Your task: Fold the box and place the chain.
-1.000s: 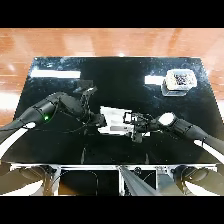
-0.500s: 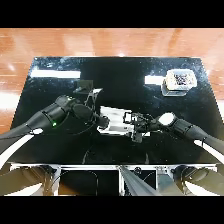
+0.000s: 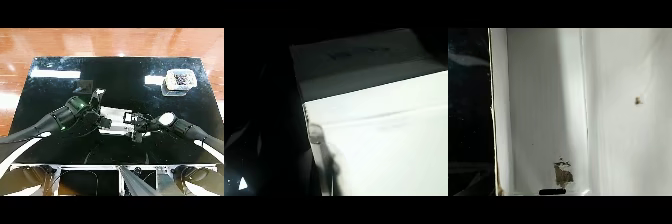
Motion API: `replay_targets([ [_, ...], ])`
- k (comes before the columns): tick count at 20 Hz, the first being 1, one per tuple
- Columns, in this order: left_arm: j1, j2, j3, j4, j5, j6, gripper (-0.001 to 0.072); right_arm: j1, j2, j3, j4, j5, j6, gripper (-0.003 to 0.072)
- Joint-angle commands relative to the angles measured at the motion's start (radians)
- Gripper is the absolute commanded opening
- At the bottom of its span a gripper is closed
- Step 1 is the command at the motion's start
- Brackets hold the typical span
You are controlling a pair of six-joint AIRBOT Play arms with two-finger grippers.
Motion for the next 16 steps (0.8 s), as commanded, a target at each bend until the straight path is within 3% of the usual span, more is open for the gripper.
replay_targets([
  [1, -0.010, -0.040, 0.047, 0.020, 0.081, -0.049, 0.0258, 0.001, 0.000, 0.000, 0.001, 0.002, 0.000, 0.0546],
  [16, -0.016, -0.118, 0.075, 0.058, 0.091, -0.142, 0.0260, 0.001, 0.000, 0.000, 0.001, 0.002, 0.000, 0.0546],
])
